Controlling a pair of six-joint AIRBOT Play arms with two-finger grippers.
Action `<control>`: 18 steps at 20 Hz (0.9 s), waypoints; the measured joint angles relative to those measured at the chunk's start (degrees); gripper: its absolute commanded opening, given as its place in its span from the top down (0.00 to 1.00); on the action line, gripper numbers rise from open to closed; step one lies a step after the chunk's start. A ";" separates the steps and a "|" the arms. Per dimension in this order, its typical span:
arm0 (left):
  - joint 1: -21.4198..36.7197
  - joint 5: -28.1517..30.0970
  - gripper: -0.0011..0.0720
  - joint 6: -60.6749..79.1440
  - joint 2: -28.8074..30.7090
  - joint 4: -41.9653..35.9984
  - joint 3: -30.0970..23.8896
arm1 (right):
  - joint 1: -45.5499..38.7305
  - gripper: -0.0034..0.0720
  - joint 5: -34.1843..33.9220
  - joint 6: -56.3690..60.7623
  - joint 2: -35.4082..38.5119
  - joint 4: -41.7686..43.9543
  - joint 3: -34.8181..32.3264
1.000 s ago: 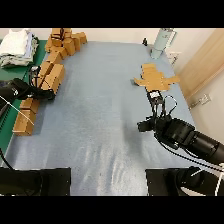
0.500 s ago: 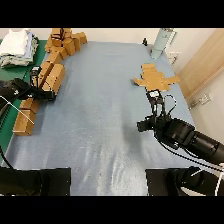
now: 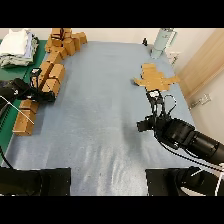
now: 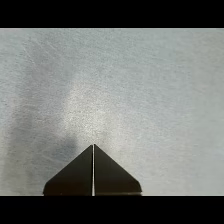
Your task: Fold the box.
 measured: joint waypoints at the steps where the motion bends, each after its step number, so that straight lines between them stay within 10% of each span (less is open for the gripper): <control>1: 0.00 -0.39 0.30 -0.74 0.00 1.07 0.07 | 0.00 0.95 0.00 0.00 0.00 -0.07 0.00; 4: 0.00 -1.18 0.25 -2.05 0.00 3.19 0.15 | 0.00 0.95 0.17 0.00 0.00 -0.31 0.00; 5: 0.00 -1.62 0.02 -2.29 0.00 3.80 0.17 | 0.00 0.95 0.39 0.00 0.00 -0.42 0.00; 18: 0.00 -16.11 0.02 -4.22 -0.02 8.90 8.44 | 0.02 0.95 1.16 0.00 0.02 -0.66 0.00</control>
